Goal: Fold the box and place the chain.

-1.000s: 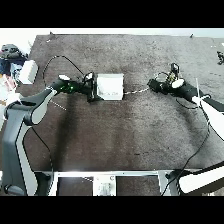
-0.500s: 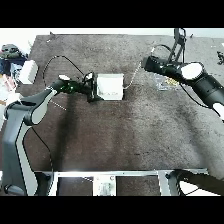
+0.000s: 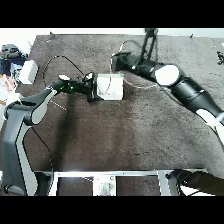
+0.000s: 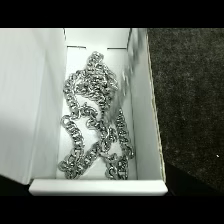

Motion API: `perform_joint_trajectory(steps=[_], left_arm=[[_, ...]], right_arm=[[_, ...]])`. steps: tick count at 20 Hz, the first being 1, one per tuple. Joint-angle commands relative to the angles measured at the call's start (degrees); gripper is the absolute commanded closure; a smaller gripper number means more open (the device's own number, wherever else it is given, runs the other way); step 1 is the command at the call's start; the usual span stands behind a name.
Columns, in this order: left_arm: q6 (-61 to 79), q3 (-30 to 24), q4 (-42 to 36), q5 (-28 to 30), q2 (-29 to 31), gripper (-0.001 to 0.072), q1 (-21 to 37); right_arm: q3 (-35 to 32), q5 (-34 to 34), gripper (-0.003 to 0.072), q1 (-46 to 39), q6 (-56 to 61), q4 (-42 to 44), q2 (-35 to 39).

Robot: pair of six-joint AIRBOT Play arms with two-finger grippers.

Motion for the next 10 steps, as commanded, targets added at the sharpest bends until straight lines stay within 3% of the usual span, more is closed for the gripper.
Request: perform_joint_trajectory(steps=[1, 3, 4, 5, 10], left_arm=[[0.0, 0.04, 0.0, 0.0, -0.02, 0.0535, 0.04], [0.02, 0.04, 0.0, 0.0, -0.02, 0.0535, 0.04], [0.0, 0.04, 0.0, 0.0, -0.02, 0.0535, 0.04], [0.0, 0.04, 0.0, 0.02, -0.02, 0.0535, 0.04], [0.0, 0.04, 0.0, 0.0, -0.02, 0.0535, 0.04]], right_arm=[[-2.54, 0.09, 0.0673, -0.26, 1.9, -0.63, -4.85], [-3.89, 0.2, 0.0652, -1.46, 1.92, -0.57, -7.56], [-4.42, 0.04, 0.0508, -2.19, 1.9, -0.57, -8.39], [-4.92, 0.24, 0.0454, -3.39, 1.9, -0.83, -8.9], [-9.22, 5.27, 0.0442, -14.6, 1.95, -4.42, -5.07]])
